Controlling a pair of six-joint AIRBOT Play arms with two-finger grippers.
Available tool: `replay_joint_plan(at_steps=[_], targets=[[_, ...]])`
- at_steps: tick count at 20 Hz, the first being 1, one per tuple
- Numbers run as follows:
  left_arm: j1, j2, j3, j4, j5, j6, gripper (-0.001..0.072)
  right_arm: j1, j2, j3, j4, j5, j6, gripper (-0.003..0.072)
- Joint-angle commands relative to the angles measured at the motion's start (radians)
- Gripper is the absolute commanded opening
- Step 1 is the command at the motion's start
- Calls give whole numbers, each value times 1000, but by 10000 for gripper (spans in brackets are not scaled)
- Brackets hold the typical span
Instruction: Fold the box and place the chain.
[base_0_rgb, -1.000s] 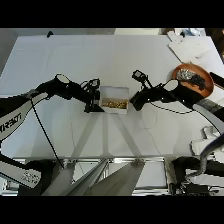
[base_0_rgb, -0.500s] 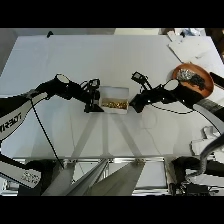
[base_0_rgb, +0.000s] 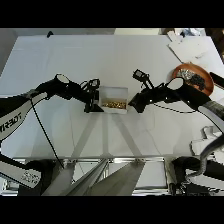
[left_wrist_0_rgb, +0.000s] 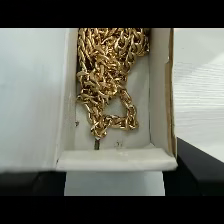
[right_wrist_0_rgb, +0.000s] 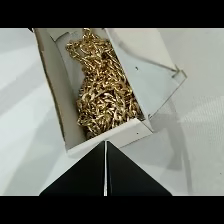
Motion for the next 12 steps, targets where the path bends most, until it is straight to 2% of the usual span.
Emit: replay_joint_plan(at_steps=[1,2,3,4,5,7,9,12], targets=[[0,0,0,2,-2,3,396,0,27,0,-7,11,43,12],[0,0,0,2,-2,3,396,0,32,0,4,12,49,22],[0,0,0,2,-2,3,396,2,42,1,32,12,48,74],[0,0,0,2,-2,3,396,7,59,3,63,7,47,78],[0,0,0,2,-2,3,396,13,79,13,79,3,47,75],[0,0,0,2,-2,3,396,19,113,65,82,10,48,12],[0,0,0,2,-2,3,396,19,116,158,84,29,81,12],[0,0,0,2,-2,3,396,19,69,294,82,-37,177,12]])
